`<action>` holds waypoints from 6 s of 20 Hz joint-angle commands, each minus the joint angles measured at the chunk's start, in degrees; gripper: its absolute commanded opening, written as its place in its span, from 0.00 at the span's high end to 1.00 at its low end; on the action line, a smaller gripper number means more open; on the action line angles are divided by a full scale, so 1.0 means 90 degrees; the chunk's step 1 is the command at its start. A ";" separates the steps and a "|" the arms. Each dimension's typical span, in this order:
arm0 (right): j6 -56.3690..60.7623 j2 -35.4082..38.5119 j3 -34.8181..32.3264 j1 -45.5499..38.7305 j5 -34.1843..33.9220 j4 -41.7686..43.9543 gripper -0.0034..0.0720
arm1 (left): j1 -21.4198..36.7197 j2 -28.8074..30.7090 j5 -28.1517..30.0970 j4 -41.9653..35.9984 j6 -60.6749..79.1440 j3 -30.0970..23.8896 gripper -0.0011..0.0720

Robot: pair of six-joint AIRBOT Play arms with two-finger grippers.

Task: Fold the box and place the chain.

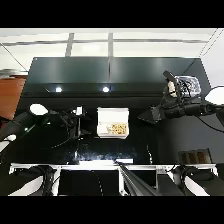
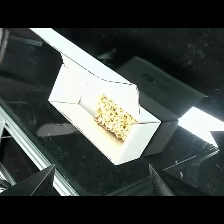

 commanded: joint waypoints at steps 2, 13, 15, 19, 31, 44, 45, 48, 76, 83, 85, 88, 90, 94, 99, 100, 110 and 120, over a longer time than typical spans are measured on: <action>0.0039 0.0002 0.0000 0.0000 -0.0034 -0.0002 0.06 | -0.0075 -0.0534 -0.0104 -0.0223 0.0165 0.0080 0.02; 0.0019 0.0002 0.0000 0.0000 -0.0068 -0.0189 0.06 | -0.0403 -0.0957 -0.0374 -0.0476 0.0500 0.0515 0.02; 0.0019 0.0002 0.0000 0.0000 -0.0068 -0.0189 0.06 | -0.0406 -0.0957 -0.0367 -0.0478 0.0498 0.0517 0.02; 0.0017 0.0002 0.0000 0.0000 -0.0070 -0.0192 0.06 | -0.0406 -0.0964 -0.0367 -0.0476 0.0495 0.0520 0.02; 0.0019 0.0002 0.0000 0.0000 -0.0085 -0.0192 0.06 | -0.0466 -0.1010 -0.0393 -0.0335 0.0143 0.0544 0.02; 0.0017 0.0002 0.0000 0.0000 -0.0092 -0.0284 0.06 | -0.0697 -0.1020 0.0000 -0.0187 -0.0277 0.0546 0.01; 0.0017 0.0002 0.0000 0.0000 -0.0097 -0.0284 0.06 | -0.0746 -0.1020 0.0063 -0.0143 -0.0328 0.0546 0.01; 0.0017 0.0002 0.0000 0.0000 -0.0119 -0.0284 0.06 | -0.0765 -0.1020 0.0070 -0.0121 -0.0333 0.0546 0.01; 0.0017 0.0000 0.0000 0.0000 -0.0379 -0.0287 0.06 | -0.0964 -0.1032 0.0340 0.0017 -0.0532 0.0573 0.02; 0.0017 0.0000 0.0000 0.0000 -0.0379 -0.0287 0.06 | -0.1154 -0.1088 0.0350 0.0136 -0.0481 0.0636 0.03; 0.0017 0.0000 0.0000 0.0000 -0.0374 -0.0289 0.06 | -0.1154 -0.1088 0.0350 0.0138 -0.0481 0.0636 0.05; 0.0017 0.0000 0.0000 0.0000 -0.0381 -0.0291 0.06 | -0.1154 -0.1088 0.0352 0.0138 -0.0483 0.0636 0.22; 0.0017 0.0000 0.0000 0.0000 -0.0435 -0.0311 0.06 | -0.1154 -0.1088 0.0355 0.0136 -0.0491 0.0636 0.24; 0.0095 -0.0015 0.0000 0.0151 -0.0937 -0.0318 0.06 | -0.1154 -0.1088 0.0357 0.0136 -0.0491 0.0636 0.35; 0.0491 -0.0410 0.0192 0.0835 -0.2640 -0.0835 0.06 | -0.1154 -0.1088 0.0357 0.0138 -0.0488 0.0636 0.36; 0.0755 -0.0607 0.0318 0.0976 -0.2805 -0.1168 0.06 | -0.1168 -0.1088 0.0364 0.0138 -0.0488 0.0636 0.36; -0.0772 -0.2329 0.1423 0.1639 -0.1566 -0.1341 0.06 | -0.1277 -0.1093 0.0498 0.0279 -0.0617 0.0636 0.36; -0.3189 -0.2327 0.1426 0.1654 -0.0296 -0.0799 0.06 | -0.1277 -0.1093 0.0498 0.0279 -0.0619 0.0636 0.36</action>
